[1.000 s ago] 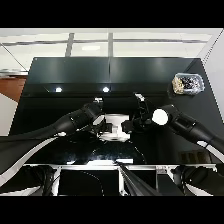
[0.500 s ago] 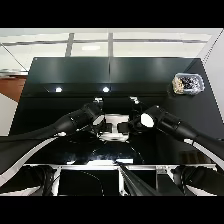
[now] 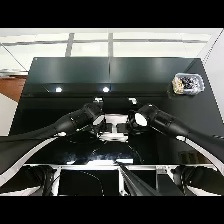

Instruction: Fold the box and place the chain.

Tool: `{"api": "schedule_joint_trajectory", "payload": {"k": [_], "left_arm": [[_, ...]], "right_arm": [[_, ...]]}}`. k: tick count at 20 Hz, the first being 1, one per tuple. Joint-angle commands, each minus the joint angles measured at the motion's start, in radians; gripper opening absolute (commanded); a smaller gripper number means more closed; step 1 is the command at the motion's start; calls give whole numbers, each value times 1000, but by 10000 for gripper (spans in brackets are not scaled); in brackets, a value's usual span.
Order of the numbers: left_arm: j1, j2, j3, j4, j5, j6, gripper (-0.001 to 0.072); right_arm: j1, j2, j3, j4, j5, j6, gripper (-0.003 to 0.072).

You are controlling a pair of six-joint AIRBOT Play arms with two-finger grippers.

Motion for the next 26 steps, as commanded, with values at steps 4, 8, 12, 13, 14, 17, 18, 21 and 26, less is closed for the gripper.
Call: {"api": "schedule_joint_trajectory", "payload": {"k": [4, 8, 12, 13, 14, 17, 18, 21, 26], "left_arm": [[6, -1, 0, 0, 0, 0, 33], [6, 0, 0, 0, -2, 1, 33], [6, 0, 0, -1, -1, 1, 33], [6, 0, 0, -1, -2, 0, 33], [6, 0, 0, -5, -2, 0, 33], [6, -1, 0, -6, 1, 0, 33], [6, -1, 0, -6, 0, 0, 33], [6, 0, 0, -6, 0, 0, 33], [6, 0, 0, -7, 0, 0, 33]], "right_arm": [[14, -70, 49, -10, 31, 52, 189], [14, -85, 50, -10, 32, 66, 188], [14, -87, 50, -14, 24, 78, 187], [14, -90, 49, -13, 24, 79, 187], [14, -93, 50, -13, 24, 80, 187], [14, -94, 50, -9, 25, 92, 104], [14, -94, 51, -9, 25, 92, 46], [14, -94, 64, -10, 23, 92, 42], [14, -94, 76, -22, 30, 108, 88]]}}
